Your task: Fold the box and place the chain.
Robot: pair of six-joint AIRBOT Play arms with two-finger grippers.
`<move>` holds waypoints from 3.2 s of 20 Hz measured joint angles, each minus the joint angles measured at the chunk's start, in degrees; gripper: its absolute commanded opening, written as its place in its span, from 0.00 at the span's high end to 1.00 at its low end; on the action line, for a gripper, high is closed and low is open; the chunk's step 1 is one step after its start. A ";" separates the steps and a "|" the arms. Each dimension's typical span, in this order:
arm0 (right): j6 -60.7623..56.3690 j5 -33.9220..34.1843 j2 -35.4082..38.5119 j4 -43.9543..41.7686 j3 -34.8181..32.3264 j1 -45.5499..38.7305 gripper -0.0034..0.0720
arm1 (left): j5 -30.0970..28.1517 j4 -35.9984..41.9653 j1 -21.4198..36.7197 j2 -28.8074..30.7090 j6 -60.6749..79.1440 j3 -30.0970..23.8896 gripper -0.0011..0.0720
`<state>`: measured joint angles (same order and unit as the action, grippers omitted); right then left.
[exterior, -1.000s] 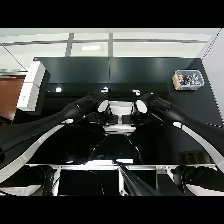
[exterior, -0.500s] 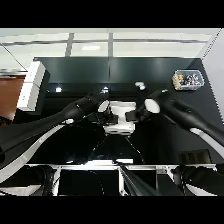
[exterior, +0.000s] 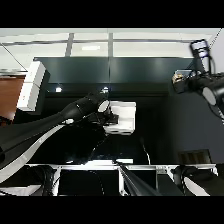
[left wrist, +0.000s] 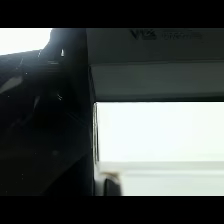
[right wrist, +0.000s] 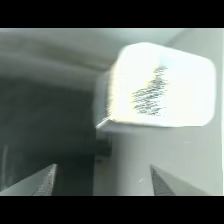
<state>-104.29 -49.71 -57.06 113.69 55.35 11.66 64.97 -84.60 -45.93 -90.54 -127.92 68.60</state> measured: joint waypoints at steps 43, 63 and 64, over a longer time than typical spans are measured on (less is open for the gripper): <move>15.47 -24.48 -37.00 -31.50 59.41 -28.83 0.93 | -0.04 0.04 0.00 0.00 -0.02 0.00 0.94; 24.87 -14.34 -20.94 -41.53 48.39 -29.75 0.94 | -0.26 0.04 0.00 0.00 -0.02 0.00 0.94; 24.90 -13.75 -21.94 -40.15 48.39 -29.97 0.94 | -0.26 0.04 0.00 0.00 0.00 0.00 0.94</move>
<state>-79.40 -63.46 -79.00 73.54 103.74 -18.31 64.71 -84.55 -45.93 -90.54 -127.92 68.60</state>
